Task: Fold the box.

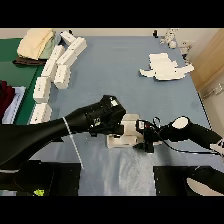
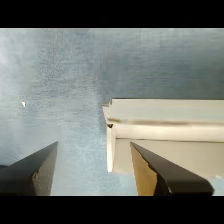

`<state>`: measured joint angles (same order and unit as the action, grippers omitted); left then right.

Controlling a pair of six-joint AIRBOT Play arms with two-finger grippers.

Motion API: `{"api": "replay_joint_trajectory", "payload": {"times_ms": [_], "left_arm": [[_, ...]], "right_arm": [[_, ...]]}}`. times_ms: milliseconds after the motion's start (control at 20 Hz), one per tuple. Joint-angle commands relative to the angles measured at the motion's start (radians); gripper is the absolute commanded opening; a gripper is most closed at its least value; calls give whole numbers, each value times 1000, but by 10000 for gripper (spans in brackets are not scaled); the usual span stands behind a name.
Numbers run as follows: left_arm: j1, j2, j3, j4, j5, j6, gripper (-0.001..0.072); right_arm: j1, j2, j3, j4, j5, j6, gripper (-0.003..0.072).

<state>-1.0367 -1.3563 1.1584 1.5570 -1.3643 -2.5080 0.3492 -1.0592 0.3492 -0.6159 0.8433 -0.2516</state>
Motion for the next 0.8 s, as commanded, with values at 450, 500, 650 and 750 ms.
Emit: {"api": "replay_joint_trajectory", "payload": {"times_ms": [450, 500, 650, 750], "left_arm": [[-92, 63, 58, 520, -245, 230, 12], [-113, 67, 45, 607, -257, 251, 13], [-142, 142, -63, 809, -169, 220, 14], [-138, 228, -178, 920, -35, 180, 14]], "right_arm": [[0, 1, 1, 0, 0, 0, 508], [0, 1, 1, 0, 0, 0, 508], [0, 1, 1, 0, 0, 0, 508], [0, 1, 1, 0, 0, 0, 508]]}}
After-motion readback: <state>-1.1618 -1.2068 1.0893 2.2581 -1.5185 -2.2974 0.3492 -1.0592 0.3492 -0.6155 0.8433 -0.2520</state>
